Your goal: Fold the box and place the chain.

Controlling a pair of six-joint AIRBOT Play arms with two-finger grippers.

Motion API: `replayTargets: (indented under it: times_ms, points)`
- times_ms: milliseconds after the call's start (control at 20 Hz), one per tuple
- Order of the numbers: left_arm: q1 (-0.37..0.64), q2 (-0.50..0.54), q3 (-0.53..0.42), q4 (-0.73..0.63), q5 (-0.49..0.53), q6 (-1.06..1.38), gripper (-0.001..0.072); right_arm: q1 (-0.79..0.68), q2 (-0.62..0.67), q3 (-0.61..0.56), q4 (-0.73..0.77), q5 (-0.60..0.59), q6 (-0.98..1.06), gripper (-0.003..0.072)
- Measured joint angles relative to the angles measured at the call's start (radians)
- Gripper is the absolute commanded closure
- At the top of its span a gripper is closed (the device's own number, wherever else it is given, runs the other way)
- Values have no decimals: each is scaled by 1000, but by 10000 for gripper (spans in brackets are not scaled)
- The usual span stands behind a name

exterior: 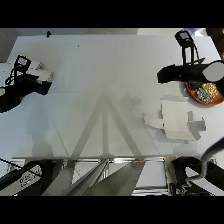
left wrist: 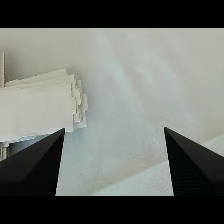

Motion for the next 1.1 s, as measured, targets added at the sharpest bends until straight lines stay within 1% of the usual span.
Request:
replayTargets:
  times_ms: [150, 200, 250, 300, 450, 600, 650, 750, 800, 850, 950, 1100]
  points:
    - [0, 0, 0, 0, 0, 0, 17, 0, 0, 0, 0, -2, 0, 672]
    - [0, 0, 0, 0, 0, 0, 17, 0, 0, 0, 0, -2, 0, 651]
    - [0, 0, 0, 0, 0, 0, 17, 0, 0, 0, 0, -2, 1, 536]
    - [0, 0, 0, 0, 0, 0, 17, 0, 2, 0, 0, -1, 8, 441]
    - [0, 0, 0, 0, 0, 0, 17, -1, 24, 12, -17, 2, 76, 469]
    - [0, 0, 0, 0, 0, 0, 17, -32, 66, 50, -70, 44, 159, 455]
    - [0, 0, 0, 0, 0, 0, 17, -55, 79, 69, -91, 81, 182, 396]
    - [0, 0, 0, 0, 0, 0, 17, -123, 97, 111, -134, 192, 216, 240]
    - [0, 0, 0, 0, 0, 0, 17, -167, 103, 129, -157, 261, 227, 202]
    - [0, 0, 0, 0, 0, 0, 17, -212, 106, 142, -182, 330, 234, 201]
    - [0, 0, 0, 0, 0, 0, 17, -292, 106, 157, -236, 470, 223, 144]
    - [0, 0, 0, 0, 0, 0, 17, -367, 90, 167, -338, 665, 183, 144]
